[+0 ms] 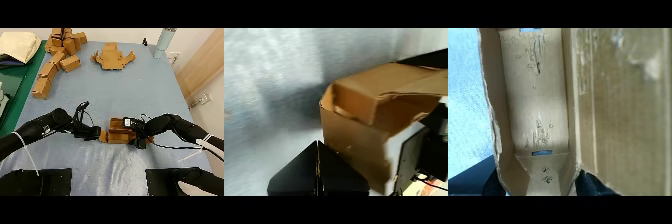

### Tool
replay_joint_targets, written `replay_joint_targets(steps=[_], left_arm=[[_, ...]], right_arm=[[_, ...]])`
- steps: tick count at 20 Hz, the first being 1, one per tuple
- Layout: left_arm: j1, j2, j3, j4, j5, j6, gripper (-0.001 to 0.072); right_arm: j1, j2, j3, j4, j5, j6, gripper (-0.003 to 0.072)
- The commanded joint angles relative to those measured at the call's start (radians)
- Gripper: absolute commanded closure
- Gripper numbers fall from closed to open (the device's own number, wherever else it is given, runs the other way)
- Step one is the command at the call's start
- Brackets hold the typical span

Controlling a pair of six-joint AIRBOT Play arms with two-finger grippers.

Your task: Fold the box.

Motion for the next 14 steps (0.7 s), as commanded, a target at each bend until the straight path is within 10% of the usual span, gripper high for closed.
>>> replay_joint_targets(steps=[1,5,6,7,14], left_arm=[[-0.057,-0.002,0.057,-0.029,0.008,0.007,0.0698],[-0.064,-0.004,0.095,-0.021,0.013,0.007,0.0669],[-0.058,-0.004,0.096,-0.021,0.013,0.006,0.0329],[-0.057,-0.004,0.096,-0.021,0.014,0.01,0.0233],[-0.06,-0.024,0.097,-0.075,0.012,0.061,0.0286]], right_arm=[[0.001,0.0,0.0,0.0,0.0,0.0,0.0186],[0.001,0.0,0.0,0.0,0.0,0.0,0.0185],[0.001,0.0,0.0,0.0,0.0,0.0,0.0185],[0.001,0.0,0.0,0.0,0.0,0.0,0.0186],[0.001,0.0,0.0,0.0,0.0,0.0,0.0185]])
